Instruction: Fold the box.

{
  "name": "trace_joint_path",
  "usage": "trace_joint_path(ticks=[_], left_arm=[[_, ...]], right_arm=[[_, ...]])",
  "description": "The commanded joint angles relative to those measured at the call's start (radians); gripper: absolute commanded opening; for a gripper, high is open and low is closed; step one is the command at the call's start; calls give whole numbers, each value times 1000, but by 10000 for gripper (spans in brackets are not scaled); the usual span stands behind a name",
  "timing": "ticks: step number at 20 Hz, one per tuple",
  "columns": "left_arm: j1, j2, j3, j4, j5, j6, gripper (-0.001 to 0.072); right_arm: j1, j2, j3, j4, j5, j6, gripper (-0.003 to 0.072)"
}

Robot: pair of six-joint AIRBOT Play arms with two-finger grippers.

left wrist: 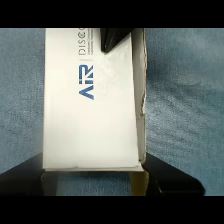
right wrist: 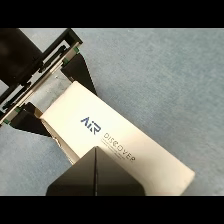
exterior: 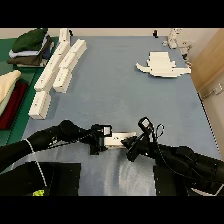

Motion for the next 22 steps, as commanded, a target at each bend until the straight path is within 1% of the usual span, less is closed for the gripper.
trace_joint_path(ticks=[1,14,18,22], left_arm=[[0,0,0,0,0,1,413],[0,0,0,0,0,1,413],[0,0,0,0,0,1,414],[0,0,0,0,0,1,414]], right_arm=[[1,-1,-1,-3,-2,0,4],[1,0,1,-7,0,-1,4],[1,5,34,-42,0,-1,4],[0,39,69,-61,0,-1,4]])
